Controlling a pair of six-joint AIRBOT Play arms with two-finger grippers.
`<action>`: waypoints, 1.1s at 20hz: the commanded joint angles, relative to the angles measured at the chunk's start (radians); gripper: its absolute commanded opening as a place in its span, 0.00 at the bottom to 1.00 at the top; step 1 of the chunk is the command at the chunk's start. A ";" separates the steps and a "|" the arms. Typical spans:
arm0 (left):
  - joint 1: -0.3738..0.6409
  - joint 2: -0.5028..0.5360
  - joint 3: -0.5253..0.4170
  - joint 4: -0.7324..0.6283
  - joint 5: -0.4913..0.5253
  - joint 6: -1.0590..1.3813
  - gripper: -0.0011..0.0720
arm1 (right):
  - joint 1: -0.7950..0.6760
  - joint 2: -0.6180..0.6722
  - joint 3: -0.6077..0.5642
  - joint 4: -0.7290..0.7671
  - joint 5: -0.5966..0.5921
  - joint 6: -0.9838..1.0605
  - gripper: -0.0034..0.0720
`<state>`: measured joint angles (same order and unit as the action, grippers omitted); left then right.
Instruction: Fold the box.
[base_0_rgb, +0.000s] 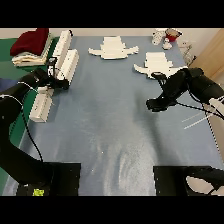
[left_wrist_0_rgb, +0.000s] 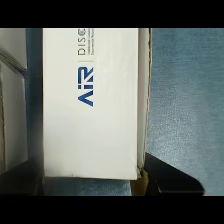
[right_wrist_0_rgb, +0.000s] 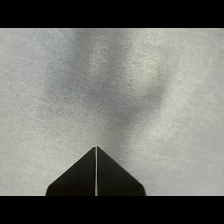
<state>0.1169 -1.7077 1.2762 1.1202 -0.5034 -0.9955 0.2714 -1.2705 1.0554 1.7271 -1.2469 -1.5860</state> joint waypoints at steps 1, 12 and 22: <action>0.001 -0.003 0.004 0.002 -0.002 0.000 0.66 | 0.000 0.000 0.001 0.000 0.000 0.000 0.06; 0.001 -0.003 0.003 0.002 -0.016 -0.002 0.96 | 0.000 0.000 0.001 0.000 0.000 0.000 0.06; 0.003 0.047 0.032 0.005 -0.095 -0.001 0.98 | 0.000 0.000 0.001 0.000 0.000 0.000 0.06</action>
